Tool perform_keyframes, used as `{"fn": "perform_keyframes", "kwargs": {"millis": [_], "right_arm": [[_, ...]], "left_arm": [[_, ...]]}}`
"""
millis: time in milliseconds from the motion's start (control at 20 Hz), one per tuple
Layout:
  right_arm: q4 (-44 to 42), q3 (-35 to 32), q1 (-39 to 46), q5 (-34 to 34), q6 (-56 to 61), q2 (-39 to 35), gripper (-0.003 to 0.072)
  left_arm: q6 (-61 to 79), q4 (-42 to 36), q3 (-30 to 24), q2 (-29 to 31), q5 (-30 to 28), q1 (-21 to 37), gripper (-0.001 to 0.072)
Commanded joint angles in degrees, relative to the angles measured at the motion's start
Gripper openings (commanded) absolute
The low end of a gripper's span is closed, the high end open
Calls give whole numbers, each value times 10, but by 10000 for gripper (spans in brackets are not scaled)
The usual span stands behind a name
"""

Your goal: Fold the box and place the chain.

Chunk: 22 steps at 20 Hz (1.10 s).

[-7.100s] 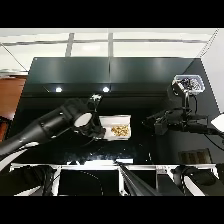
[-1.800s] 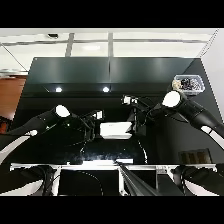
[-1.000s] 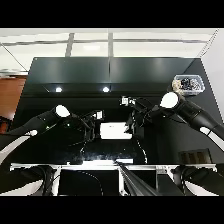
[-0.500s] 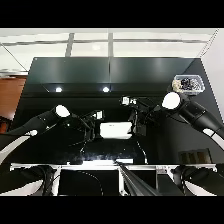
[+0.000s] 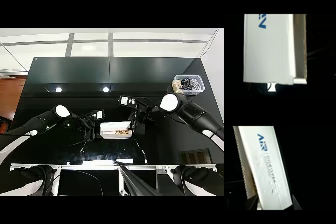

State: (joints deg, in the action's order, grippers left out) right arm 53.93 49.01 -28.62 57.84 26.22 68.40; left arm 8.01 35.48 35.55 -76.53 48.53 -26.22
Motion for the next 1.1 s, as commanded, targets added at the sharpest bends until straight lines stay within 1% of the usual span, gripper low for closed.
{"fn": "perform_keyframes", "kwargs": {"millis": [0, 250, 550, 600, 700, 850, 1050], "right_arm": [[-2, 0, -1, 11, 1, 0, 462], [-14, 0, -1, 25, 1, 0, 462], [-14, 0, -1, 26, 1, 0, 459], [-14, 0, -1, 28, 1, 0, 404], [-13, -4, -11, 31, 1, 0, 404], [0, -8, -26, 9, 2, 0, 404], [1, -8, -26, 8, 2, 0, 403]], "left_arm": [[2, 0, 0, 0, 0, 0, 411], [2, 0, 0, 0, 0, 0, 411], [2, 0, 0, 0, 0, 0, 411], [2, 0, 0, 0, 0, 0, 411], [1, 0, 0, 0, 0, 0, 412], [1, 0, 0, 0, 0, 0, 411], [2, 0, 0, 0, 0, 0, 411]]}}
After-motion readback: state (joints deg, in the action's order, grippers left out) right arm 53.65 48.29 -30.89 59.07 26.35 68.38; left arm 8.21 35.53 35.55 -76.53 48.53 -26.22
